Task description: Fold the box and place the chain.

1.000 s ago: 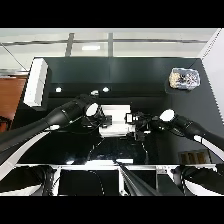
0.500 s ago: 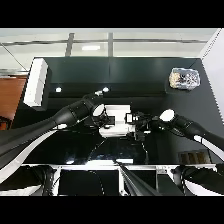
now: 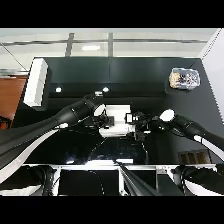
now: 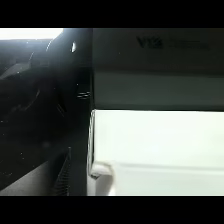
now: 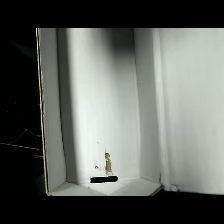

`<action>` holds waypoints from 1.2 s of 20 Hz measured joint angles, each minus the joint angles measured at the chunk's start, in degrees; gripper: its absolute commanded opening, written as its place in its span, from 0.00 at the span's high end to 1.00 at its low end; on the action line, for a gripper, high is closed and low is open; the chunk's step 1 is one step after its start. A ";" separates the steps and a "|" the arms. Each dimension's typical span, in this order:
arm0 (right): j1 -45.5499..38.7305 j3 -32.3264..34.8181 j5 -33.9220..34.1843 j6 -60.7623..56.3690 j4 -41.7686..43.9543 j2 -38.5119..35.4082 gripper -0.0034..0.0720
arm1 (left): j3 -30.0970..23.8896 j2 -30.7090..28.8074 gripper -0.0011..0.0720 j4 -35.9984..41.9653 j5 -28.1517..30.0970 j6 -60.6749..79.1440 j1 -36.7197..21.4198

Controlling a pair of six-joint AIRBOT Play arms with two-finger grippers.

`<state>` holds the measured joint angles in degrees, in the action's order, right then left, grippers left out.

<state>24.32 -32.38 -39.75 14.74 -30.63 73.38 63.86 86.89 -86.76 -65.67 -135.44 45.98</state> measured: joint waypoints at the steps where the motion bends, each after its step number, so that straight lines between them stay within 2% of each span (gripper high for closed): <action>1: 0.00 0.00 0.02 -0.02 0.00 0.00 0.64 | 0.00 0.11 0.44 0.04 0.57 0.00 0.00; 4: 0.00 0.00 0.04 -0.02 0.00 0.00 0.64 | 0.00 0.59 0.45 0.11 0.57 0.02 0.04; 6: 0.00 0.00 0.04 -0.02 0.00 0.00 0.64 | 0.00 0.98 0.82 0.24 0.50 0.04 0.11; 7: 0.00 0.00 0.04 0.00 -0.02 0.00 0.64 | 0.00 1.14 0.92 0.17 0.37 0.13 0.22; 8: 0.00 0.00 -0.02 0.00 -0.02 0.00 0.64 | 0.00 1.20 0.95 0.09 -0.09 0.17 0.31; 17: 0.00 0.00 -0.02 0.00 -0.02 0.00 0.64 | 0.04 1.42 0.95 0.46 -0.09 1.42 0.50; 18: 0.00 0.00 -0.02 0.00 -0.02 0.00 0.64 | 0.04 1.38 0.95 0.46 -0.09 1.42 0.50; 19: 0.00 0.00 -0.02 0.00 -0.02 0.00 0.64 | 0.04 1.31 0.88 0.46 -0.04 1.38 0.50; 20: 0.00 0.00 -0.02 0.00 -0.02 0.00 0.64 | 0.04 1.27 0.65 0.46 0.04 1.38 0.52; 21: 0.00 0.00 -0.04 0.00 -0.02 0.00 0.64 | 0.04 1.25 0.45 0.48 0.52 1.38 0.52; 22: 0.00 0.00 -0.04 0.00 -0.02 0.00 0.64 | 0.04 1.11 0.40 0.81 0.50 1.33 0.52; 24: 0.00 0.00 -0.04 0.00 -0.02 0.00 0.64 | 0.04 0.76 0.40 0.66 0.28 1.14 0.48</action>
<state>24.32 -32.38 -39.79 14.74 -30.65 73.38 63.90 87.66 -86.11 -65.39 -134.30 46.46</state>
